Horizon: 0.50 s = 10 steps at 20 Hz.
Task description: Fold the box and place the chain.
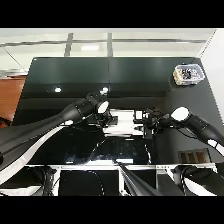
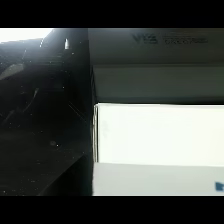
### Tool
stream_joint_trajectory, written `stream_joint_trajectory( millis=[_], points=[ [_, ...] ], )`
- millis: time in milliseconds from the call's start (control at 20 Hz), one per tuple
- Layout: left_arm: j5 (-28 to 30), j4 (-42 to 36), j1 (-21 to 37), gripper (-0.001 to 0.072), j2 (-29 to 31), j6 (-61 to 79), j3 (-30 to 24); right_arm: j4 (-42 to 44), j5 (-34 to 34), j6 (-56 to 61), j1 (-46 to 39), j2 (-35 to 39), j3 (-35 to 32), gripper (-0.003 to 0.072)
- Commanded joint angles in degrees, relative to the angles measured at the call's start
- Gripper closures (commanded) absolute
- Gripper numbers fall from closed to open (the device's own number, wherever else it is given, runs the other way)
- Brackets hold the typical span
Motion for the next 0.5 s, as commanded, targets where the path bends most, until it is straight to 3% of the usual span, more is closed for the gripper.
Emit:
stream_joint_trajectory(
  millis=[0,350,400,450],
  points=[
    [0.11,-0.2,0.04,0.0686,0.04,0.02,-0.02,2.21,0.15,-0.17,1.97,-1.07,0.0,0.0454],
    [0.11,-0.2,0.04,0.0686,0.02,0.02,-0.02,4.74,-2.73,-0.13,4.44,-2.93,0.0,0.0454],
    [0.11,-0.2,0.04,0.0686,0.02,0.04,-0.02,4.74,-3.19,-0.07,4.44,-2.93,0.0,0.0411],
    [0.11,-0.17,0.04,0.0686,0.02,0.02,-0.02,4.72,-4.07,0.46,4.44,-2.91,0.0,0.0301]
  ],
)
